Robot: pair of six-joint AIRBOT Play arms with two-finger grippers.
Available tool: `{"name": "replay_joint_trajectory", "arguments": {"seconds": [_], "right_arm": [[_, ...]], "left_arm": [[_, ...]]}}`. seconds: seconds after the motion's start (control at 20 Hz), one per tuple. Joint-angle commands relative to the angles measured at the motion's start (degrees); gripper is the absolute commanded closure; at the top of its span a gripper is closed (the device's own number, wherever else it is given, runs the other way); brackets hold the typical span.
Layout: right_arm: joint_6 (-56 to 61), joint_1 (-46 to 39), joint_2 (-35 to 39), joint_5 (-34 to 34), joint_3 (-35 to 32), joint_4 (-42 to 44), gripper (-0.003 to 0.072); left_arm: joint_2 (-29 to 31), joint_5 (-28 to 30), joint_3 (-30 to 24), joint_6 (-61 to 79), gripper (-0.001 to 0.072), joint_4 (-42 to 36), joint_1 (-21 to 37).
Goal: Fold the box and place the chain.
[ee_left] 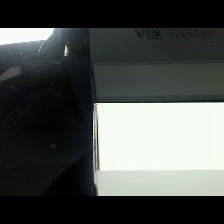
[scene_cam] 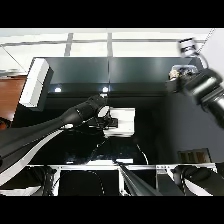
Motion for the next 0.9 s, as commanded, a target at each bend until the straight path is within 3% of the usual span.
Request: {"name": "replay_joint_trajectory", "arguments": {"seconds": [0.0,0.1,0.2,0.3,0.55,0.65,0.85], "right_arm": [[-0.2,-17.3,-3.5,-14.7,0.1,9.2,0.0058],[-10.5,-26.3,-9.2,-22.5,0.2,31.5,0.0057],[-21.0,-31.1,-16.2,-23.8,3.7,47.1,0.0053],[-20.5,-32.1,-24.5,-18.1,13.7,46.7,0.0063],[-4.0,-32.1,-46.2,6.7,46.5,34.2,0.0063],[-3.1,-32.0,-52.8,12.6,56.3,32.6,0.0063],[1.9,-33.3,-56.6,12.3,59.1,30.0,0.0063]], "left_arm": [[0.0,0.2,0.0,0.1,0.0678,0.0,0.0],[0.0,0.2,0.0,0.1,0.0678,0.0,0.0],[0.0,0.2,0.0,0.1,0.0678,0.2,0.0],[0.0,0.0,0.0,0.1,0.0678,0.5,0.0],[0.0,-0.3,0.0,0.1,0.0678,0.6,0.0],[0.0,-0.4,0.0,0.1,0.0678,0.6,0.0],[0.0,-0.4,0.0,0.1,0.0678,0.6,0.0]]}}
